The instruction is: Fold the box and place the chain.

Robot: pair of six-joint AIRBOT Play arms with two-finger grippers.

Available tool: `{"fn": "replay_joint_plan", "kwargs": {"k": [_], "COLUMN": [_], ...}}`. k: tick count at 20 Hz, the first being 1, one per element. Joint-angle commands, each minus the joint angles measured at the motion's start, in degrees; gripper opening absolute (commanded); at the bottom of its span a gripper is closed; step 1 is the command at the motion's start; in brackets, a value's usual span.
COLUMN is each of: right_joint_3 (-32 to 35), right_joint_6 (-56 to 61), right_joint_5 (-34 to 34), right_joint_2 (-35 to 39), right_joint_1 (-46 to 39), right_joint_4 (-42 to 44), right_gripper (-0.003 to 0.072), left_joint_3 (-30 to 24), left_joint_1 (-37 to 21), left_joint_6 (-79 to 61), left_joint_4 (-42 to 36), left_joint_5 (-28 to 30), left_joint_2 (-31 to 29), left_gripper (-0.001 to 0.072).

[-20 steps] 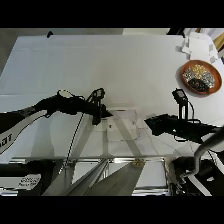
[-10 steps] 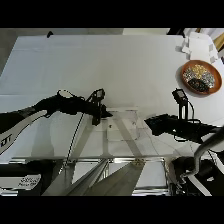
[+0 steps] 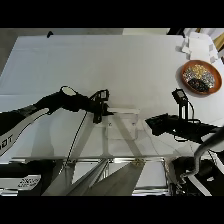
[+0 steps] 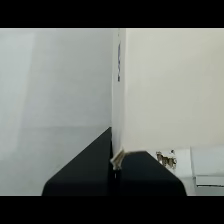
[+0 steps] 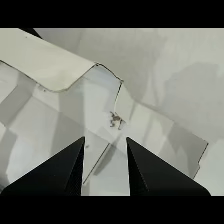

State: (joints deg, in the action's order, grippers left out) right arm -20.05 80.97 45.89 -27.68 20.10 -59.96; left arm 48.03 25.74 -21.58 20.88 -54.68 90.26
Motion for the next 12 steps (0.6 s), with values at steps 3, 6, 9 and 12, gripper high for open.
{"fn": "replay_joint_plan", "kwargs": {"k": [3, 6, 9, 12], "right_joint_3": [0.0, 0.0, 0.0, 0.0], "right_joint_6": [0.0, 0.0, 0.0, 0.0], "right_joint_5": [0.0, 0.0, 0.0, 0.0], "right_joint_2": [0.0, 0.0, 0.0, 0.0], "right_joint_1": [0.0, 0.0, 0.0, 0.0], "right_joint_4": [-0.3, -1.1, -1.6, -1.7], "right_gripper": [0.0296, 0.0296, 0.0296, 0.0296], "left_joint_3": [1.1, 1.1, 1.1, 1.1], "left_joint_1": [1.2, 1.2, 1.2, 1.1], "left_joint_6": [0.6, 0.6, 0.6, 0.6], "left_joint_4": [-0.4, -0.9, -0.9, -0.8], "left_joint_5": [1.5, 1.3, 1.4, 1.3], "left_joint_2": [0.7, 1.0, 1.0, 1.0], "left_gripper": [0.0003, 0.0005, 0.0008, 0.0012]}}
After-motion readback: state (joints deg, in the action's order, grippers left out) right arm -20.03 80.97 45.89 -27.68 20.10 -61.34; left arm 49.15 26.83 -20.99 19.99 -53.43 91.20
